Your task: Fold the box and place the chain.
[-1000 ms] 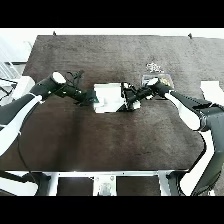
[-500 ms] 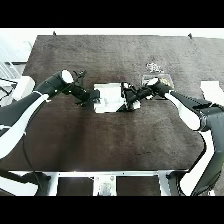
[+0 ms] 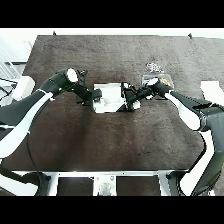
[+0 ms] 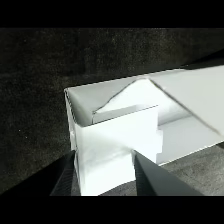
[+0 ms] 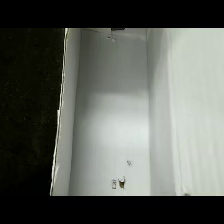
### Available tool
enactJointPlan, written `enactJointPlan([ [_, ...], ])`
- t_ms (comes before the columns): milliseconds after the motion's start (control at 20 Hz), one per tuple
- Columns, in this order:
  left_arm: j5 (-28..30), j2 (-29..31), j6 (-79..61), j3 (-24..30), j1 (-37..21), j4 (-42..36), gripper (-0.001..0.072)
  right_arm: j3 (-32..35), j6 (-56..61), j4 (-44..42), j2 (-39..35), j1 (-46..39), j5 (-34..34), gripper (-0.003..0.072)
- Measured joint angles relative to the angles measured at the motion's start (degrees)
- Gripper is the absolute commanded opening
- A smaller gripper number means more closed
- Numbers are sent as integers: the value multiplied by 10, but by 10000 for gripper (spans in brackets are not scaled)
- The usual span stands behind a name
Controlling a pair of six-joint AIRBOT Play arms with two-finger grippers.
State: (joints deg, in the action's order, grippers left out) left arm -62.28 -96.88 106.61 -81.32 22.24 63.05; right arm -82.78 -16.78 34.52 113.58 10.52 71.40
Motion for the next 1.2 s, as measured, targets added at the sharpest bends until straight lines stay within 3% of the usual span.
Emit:
enactJointPlan([
  [900, -150, -95, 105, -146, 36, 101, 414, 0, 0, 0, 0, 0, 0, 463],
  [1200, -187, -109, 129, -164, 40, 135, 413, 0, 0, 0, 0, 0, 0, 463],
])
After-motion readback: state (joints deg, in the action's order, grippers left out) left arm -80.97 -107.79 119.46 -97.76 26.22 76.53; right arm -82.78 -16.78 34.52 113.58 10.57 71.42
